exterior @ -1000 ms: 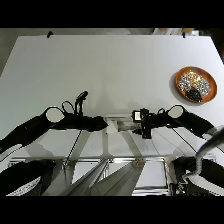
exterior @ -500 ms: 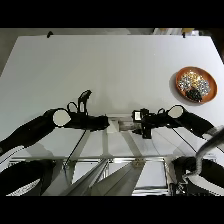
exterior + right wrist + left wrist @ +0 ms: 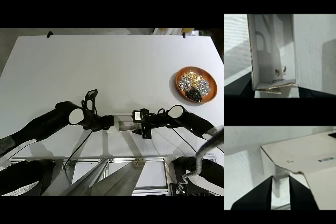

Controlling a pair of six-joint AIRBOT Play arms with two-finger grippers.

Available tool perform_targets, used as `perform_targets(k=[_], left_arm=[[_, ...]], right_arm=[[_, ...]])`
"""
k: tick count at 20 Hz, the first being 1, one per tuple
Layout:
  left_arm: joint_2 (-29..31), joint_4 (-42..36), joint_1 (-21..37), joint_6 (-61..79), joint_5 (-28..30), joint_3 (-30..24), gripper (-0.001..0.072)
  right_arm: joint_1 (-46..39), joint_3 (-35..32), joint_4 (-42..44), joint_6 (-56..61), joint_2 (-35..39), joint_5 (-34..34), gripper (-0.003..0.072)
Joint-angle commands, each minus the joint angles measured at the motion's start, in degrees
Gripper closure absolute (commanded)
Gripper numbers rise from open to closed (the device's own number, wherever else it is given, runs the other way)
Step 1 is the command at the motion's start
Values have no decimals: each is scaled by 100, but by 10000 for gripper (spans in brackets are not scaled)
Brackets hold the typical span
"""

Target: Fold the box and place the chain.

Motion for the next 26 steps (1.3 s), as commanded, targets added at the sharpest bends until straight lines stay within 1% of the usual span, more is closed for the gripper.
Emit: perform_targets(k=[1, 4, 6, 7, 10, 14, 17, 18, 22, 24, 26], left_arm=[[-380, 544, -201, -938, -354, 463, 482], [-634, 855, -306, -1600, -763, 761, 482], [-667, 870, -341, -1950, -807, 774, 482], [-667, 868, -350, -2041, -826, 776, 483], [-667, 960, -337, -2127, -1143, 907, 484], [-669, 1202, -382, -2291, -1436, 1300, 485], [-817, 1624, -485, -2529, -2033, 1497, 484], [-907, 1644, -520, -2527, -2087, 1513, 484], [-1200, 1644, -699, -2522, -1786, 1513, 484], [-1250, 1646, -748, -2498, -1563, 1513, 484], [-1292, 1648, -754, -2481, -1464, 1519, 485]], right_arm=[[-2, 2, 2, -2, 4, -2, 282], [-4, 2, 4, -2, 4, -2, 282], [-2, 2, 2, -2, 4, -2, 282], [-2, 2, 2, -2, 4, -2, 282], [-2, 2, 2, -2, 4, 0, 282], [-2, 2, 2, -2, 4, -2, 282], [-2, 2, 2, -2, 4, -2, 282], [-2, 2, 2, -2, 4, -2, 282], [-2, 2, 2, -2, 4, -2, 282], [-2, 2, 2, -2, 4, -2, 282], [-2, 4, 2, -2, 4, -2, 282]])
